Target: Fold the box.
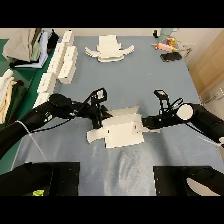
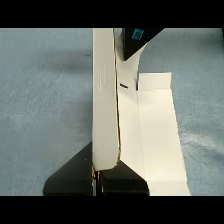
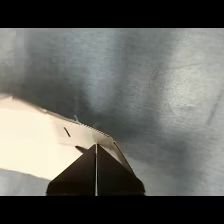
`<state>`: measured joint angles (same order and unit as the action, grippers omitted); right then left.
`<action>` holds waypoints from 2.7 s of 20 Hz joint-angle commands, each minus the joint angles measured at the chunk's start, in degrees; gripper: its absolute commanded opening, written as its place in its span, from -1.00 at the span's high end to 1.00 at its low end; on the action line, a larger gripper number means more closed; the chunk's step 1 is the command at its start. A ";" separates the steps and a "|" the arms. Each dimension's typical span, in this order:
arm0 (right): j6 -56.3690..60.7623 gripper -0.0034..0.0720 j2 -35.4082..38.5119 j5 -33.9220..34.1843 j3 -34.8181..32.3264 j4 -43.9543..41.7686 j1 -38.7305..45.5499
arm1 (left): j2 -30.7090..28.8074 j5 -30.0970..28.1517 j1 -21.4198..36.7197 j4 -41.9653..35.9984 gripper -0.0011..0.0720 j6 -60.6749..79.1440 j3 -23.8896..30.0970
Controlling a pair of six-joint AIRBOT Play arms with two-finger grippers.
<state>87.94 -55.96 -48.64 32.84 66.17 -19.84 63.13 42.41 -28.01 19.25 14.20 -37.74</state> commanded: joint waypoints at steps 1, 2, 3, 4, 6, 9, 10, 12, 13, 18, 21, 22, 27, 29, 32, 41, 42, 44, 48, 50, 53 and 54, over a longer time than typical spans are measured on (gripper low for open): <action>0.17 0.90 -1.22 2.97 -0.90 0.70 -0.11 | -0.02 -1.09 -2.10 -0.20 0.94 1.01 0.09; 0.17 0.90 -1.22 2.99 -0.90 0.72 -0.11 | -0.02 -1.86 -2.69 -0.20 0.94 0.98 0.09; 0.15 0.90 -1.22 3.08 -0.90 0.70 -0.11 | -0.02 -2.47 -3.15 -0.17 0.94 0.98 0.09; 0.15 0.90 -1.22 3.15 -0.90 0.72 -0.11 | 0.00 -3.26 -3.50 -0.15 0.94 0.98 0.09; 0.15 0.90 -1.22 3.34 -0.90 0.68 -0.11 | 0.02 -4.92 -4.04 -0.26 0.94 1.01 0.50; 0.17 0.90 -1.22 3.32 -0.90 0.33 -0.17 | 0.02 -9.81 -5.64 -1.64 0.95 2.01 3.15; 0.17 0.90 -1.22 3.34 -0.90 0.04 -0.17 | 0.02 -12.02 -6.54 -3.39 0.95 4.35 4.20; 0.17 0.90 -1.22 3.26 -0.90 0.02 -0.17 | 0.02 -14.73 -8.24 -6.58 0.95 8.55 5.60; 0.17 0.90 -1.22 3.26 -0.90 -0.02 -0.17 | 0.02 -15.47 -8.90 -7.89 0.95 9.44 6.01; 0.17 0.90 -1.22 3.28 -0.90 0.00 -0.17 | 0.02 -16.39 -10.25 -8.98 0.95 10.49 6.78; 0.15 0.90 -1.22 3.32 -0.90 0.04 -0.17 | 0.00 -16.44 -10.25 -8.96 0.95 10.49 7.56; 0.15 0.90 -1.22 3.45 -0.90 0.07 -0.17 | -0.07 -16.39 -10.25 -8.98 0.95 10.51 7.54; 1.33 0.90 -1.20 6.08 -0.85 1.95 -0.15 | -3.39 -13.84 -10.25 -8.98 0.95 15.89 7.54; 6.21 0.90 -1.20 7.08 -0.55 5.73 -0.15 | -4.85 -14.23 -10.10 -8.96 0.95 19.23 7.54; 15.85 0.90 -0.98 10.49 0.39 13.22 -0.15 | -5.27 -14.78 -10.21 -8.98 0.95 21.03 7.72; 18.78 0.90 -0.98 11.28 5.42 18.08 -0.15 | -5.27 -17.81 -11.67 -10.75 0.95 23.12 11.32; 18.78 0.90 -0.98 11.28 5.42 18.08 -0.15 | -5.27 -17.92 -11.67 -10.75 0.95 23.12 11.65; 18.78 0.90 -0.98 11.28 5.42 18.05 -0.15 | -5.27 -17.99 -11.69 -11.02 0.95 23.02 12.02; 18.78 0.90 -0.98 11.28 5.42 18.05 -0.15 | -5.27 -17.99 -12.87 -11.98 0.95 22.60 13.22; 18.78 0.90 -0.98 11.28 5.42 18.05 -0.15 | -5.25 -17.94 -14.34 -11.80 0.94 21.90 13.42; 18.75 0.90 -0.98 11.28 5.42 18.03 -0.17 | -5.25 -17.51 -14.86 -11.72 0.94 17.22 13.49; 18.75 0.90 -0.98 11.28 5.42 18.03 -0.17 | -5.27 -17.49 -14.86 -11.74 0.94 16.76 13.66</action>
<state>106.67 -56.99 -37.41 38.22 84.25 -19.97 57.84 24.62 -42.35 7.25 34.09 -24.38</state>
